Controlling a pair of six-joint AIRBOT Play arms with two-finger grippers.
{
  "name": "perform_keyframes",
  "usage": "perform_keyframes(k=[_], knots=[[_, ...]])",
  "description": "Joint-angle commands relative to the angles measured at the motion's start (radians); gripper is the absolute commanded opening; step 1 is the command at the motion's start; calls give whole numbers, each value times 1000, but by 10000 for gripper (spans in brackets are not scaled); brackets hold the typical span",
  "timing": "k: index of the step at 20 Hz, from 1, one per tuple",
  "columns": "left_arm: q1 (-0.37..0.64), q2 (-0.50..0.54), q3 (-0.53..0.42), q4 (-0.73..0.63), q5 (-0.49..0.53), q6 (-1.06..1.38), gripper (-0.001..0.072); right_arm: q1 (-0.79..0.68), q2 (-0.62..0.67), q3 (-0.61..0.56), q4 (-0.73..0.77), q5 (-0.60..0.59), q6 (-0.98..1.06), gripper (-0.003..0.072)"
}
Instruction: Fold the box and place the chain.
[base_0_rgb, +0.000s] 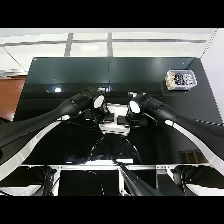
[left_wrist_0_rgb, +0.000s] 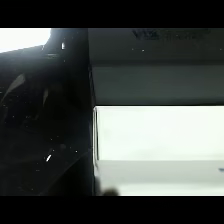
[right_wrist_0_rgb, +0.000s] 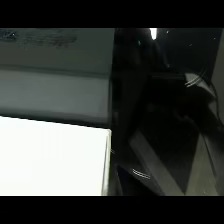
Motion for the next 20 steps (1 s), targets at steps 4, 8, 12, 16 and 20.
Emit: perform_keyframes(k=[4,8,12,16,20], knots=[[1,0,0,-1,-3,-3,26,0,0,5,10,-8,3,12],[1,0,0,-1,-3,-3,26,-3,6,21,6,1,-5,272],[1,0,0,-1,-3,-3,26,-3,59,67,1,34,-94,271],[1,0,1,8,-5,-40,26,-10,192,84,-122,90,-153,271],[0,0,1,14,-3,-112,25,-73,338,84,-269,131,-199,272]])
